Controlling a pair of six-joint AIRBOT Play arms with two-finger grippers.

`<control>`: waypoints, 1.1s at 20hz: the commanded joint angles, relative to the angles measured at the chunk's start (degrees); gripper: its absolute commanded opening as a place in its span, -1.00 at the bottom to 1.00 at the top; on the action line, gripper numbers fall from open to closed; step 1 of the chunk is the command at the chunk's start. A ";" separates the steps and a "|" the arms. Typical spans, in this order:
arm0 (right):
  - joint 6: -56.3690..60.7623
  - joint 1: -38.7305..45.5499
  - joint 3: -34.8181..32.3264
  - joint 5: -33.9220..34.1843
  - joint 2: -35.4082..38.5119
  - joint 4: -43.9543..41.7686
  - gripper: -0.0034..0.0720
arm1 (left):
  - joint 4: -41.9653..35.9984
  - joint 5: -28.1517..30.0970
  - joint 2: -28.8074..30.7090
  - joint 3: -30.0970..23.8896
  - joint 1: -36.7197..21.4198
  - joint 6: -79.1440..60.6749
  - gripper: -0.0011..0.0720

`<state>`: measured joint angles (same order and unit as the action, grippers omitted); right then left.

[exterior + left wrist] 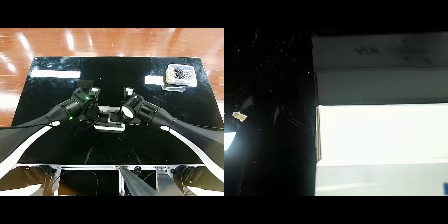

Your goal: Fold the box and place the chain.

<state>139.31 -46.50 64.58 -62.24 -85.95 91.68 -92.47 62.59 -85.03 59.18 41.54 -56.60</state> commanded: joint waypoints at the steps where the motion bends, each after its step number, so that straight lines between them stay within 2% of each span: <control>1: 1.79 0.00 0.07 1.31 -0.74 0.37 -0.11 | 0.02 -0.26 0.00 -0.04 0.04 0.00 -0.91; 4: 2.27 0.00 0.07 3.56 -0.90 1.40 -0.11 | 0.00 -0.85 0.00 -0.04 0.04 0.00 -0.91; 22: -2.21 0.00 0.07 0.37 -2.40 3.28 -0.11 | 0.02 -1.38 0.00 -0.04 0.04 0.00 -0.91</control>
<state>137.53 -46.44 64.58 -61.34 -88.14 94.89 -92.47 61.36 -84.99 59.16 41.54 -56.58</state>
